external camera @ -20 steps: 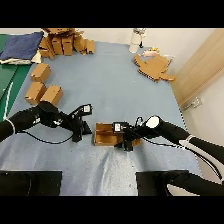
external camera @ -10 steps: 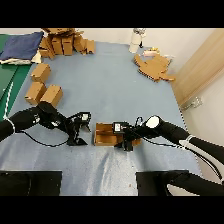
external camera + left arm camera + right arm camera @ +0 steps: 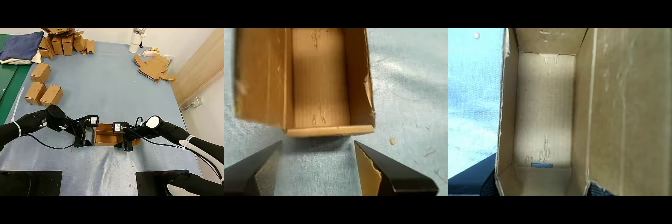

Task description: Fold the box.

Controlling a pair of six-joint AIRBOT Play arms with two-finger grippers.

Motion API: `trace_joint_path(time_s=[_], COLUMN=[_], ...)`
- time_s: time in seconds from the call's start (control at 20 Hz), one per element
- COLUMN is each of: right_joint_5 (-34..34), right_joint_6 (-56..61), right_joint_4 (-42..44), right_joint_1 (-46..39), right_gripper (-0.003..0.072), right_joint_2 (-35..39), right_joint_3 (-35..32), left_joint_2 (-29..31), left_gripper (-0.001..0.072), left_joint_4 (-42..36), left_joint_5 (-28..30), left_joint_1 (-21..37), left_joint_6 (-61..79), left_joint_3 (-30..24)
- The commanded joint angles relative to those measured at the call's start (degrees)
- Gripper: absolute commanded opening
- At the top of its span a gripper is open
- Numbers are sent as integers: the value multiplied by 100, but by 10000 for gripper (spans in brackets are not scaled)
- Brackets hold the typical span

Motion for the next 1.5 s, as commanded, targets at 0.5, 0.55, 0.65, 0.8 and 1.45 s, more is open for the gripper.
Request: trace_joint_path(time_s=[0.5,0.55,0.65,0.8,1.45], right_joint_5=[-2,-2,-13,-22,-125], right_joint_6=[2,2,2,4,208], right_joint_4=[199,199,199,201,584], right_joint_1=[0,0,0,0,31], right_gripper=[580,581,581,581,580], right_joint_2=[-4,-4,-4,-4,-4], right_joint_3=[4,4,4,4,4], left_joint_2=[-2,-2,33,219,361], left_gripper=[706,706,706,706,707], left_joint_4=[225,501,1158,1377,1248], left_joint_5=[365,367,339,295,166], left_joint_1=[-378,-376,-376,-376,-378], left_joint_6=[-918,-1152,-1620,-1862,-2074], left_joint_3=[4,4,4,4,4])
